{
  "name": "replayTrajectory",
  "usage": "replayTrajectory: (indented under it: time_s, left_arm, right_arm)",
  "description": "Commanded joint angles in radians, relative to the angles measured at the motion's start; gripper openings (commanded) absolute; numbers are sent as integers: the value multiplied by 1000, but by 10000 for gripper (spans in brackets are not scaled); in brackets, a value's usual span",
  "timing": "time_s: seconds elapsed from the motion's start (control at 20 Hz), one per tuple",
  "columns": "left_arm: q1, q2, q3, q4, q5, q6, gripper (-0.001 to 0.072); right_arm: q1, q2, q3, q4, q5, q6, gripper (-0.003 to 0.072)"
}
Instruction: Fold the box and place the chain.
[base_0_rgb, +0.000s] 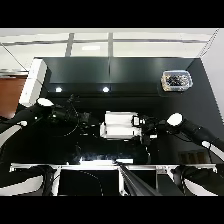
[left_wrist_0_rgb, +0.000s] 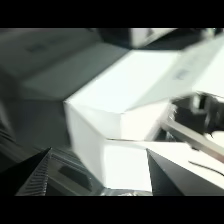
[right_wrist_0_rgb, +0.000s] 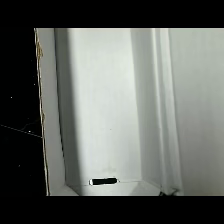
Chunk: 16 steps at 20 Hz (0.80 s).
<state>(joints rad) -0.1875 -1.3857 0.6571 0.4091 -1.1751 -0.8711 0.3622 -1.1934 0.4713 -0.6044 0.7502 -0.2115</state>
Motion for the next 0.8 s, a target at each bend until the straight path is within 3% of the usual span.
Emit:
replayTrajectory:
  time_s: [0.0,0.2,0.45,0.75]
  left_arm:
    - [-64,-1,28,21,23,-70,692]
    - [-221,-1,64,112,179,-177,693]
    - [-262,-1,88,153,241,-264,693]
    - [-379,-1,165,511,352,-650,693]
  right_arm:
    - [1,-1,0,0,0,0,482]
    - [1,-1,0,0,0,1,482]
    - [1,-1,0,0,0,1,481]
    - [1,-1,0,0,0,1,482]
